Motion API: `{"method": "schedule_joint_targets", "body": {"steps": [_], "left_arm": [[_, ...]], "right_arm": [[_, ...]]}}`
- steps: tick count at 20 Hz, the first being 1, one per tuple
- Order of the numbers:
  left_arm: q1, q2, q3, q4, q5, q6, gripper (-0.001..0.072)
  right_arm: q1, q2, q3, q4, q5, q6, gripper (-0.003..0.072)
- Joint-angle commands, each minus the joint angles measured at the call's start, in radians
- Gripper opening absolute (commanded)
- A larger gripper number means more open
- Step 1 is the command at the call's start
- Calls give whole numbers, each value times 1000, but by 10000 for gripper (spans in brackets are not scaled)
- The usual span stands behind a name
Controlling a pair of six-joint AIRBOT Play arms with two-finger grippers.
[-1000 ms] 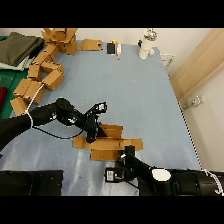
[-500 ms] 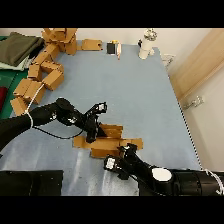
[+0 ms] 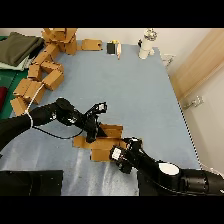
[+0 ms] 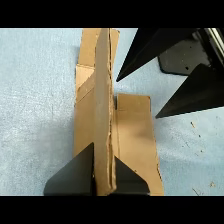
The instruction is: Fold the box.
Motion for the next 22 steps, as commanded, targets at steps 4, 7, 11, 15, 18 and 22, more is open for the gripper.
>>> {"method": "schedule_joint_targets", "body": {"steps": [4, 7, 11, 15, 18, 22], "left_arm": [[0, 0, 0, 0, 0, 0, 12], [0, 0, 0, 0, 0, 0, 12], [0, 0, 0, 0, 0, 0, 12], [0, 0, 0, 0, 0, 0, 12], [0, 0, 0, 0, 0, 0, 12], [0, 0, 0, 0, 0, 0, 12]], "right_arm": [[40, -78, -12, 253, 8, -275, 717], [61, -161, -12, 217, 37, -274, 716], [61, -188, -11, 104, 48, -165, 716], [60, -188, -5, 64, 45, -150, 716], [60, -188, -5, 34, 40, -123, 716], [60, -188, -5, -46, 29, -64, 716]]}}
